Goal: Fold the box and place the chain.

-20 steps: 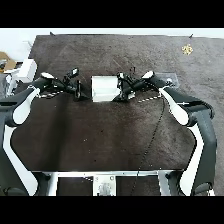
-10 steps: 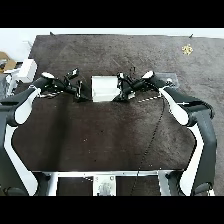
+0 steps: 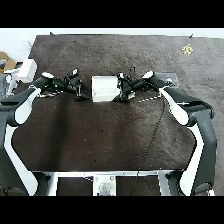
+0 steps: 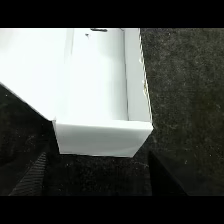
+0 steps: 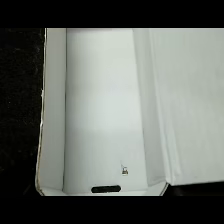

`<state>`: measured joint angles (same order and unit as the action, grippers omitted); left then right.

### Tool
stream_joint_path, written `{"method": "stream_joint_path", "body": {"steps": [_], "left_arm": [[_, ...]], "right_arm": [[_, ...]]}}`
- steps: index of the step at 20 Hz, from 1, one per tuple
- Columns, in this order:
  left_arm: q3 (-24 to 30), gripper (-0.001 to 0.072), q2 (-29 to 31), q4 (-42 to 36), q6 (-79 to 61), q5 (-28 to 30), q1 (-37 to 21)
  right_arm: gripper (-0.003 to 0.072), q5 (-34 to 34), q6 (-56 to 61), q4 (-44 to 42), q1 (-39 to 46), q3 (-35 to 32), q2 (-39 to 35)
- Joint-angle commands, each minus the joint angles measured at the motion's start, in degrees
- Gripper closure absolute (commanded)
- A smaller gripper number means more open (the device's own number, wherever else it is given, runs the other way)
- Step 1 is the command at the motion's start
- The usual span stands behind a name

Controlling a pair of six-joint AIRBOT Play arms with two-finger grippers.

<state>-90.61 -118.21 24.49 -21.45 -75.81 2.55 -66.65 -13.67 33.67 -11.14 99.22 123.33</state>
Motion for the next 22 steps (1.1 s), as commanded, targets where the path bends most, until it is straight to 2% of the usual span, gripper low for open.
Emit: {"method": "stream_joint_path", "body": {"steps": [1, 7, 15, 22], "left_arm": [[-0.04, -0.0006, -0.02, -1.22, -0.07, 0.39, 0.04], [-0.04, -0.0006, -0.09, -0.11, 0.04, 0.46, 1.29], [-0.02, -0.0005, -0.15, -0.79, -0.31, 5.79, 3.63], [-0.04, -0.0006, -2.95, -1.51, -3.82, 6.29, 4.09]], "right_arm": [[0.0308, -0.02, 0.00, 0.00, 0.02, -0.02, 0.02], [0.0307, -0.02, 0.00, 0.00, 0.02, -0.02, 0.02], [0.0308, -0.02, 0.00, 0.00, 0.02, -0.02, 0.02], [0.0308, -0.02, 0.00, 0.00, 0.02, -0.02, 0.02]]}}
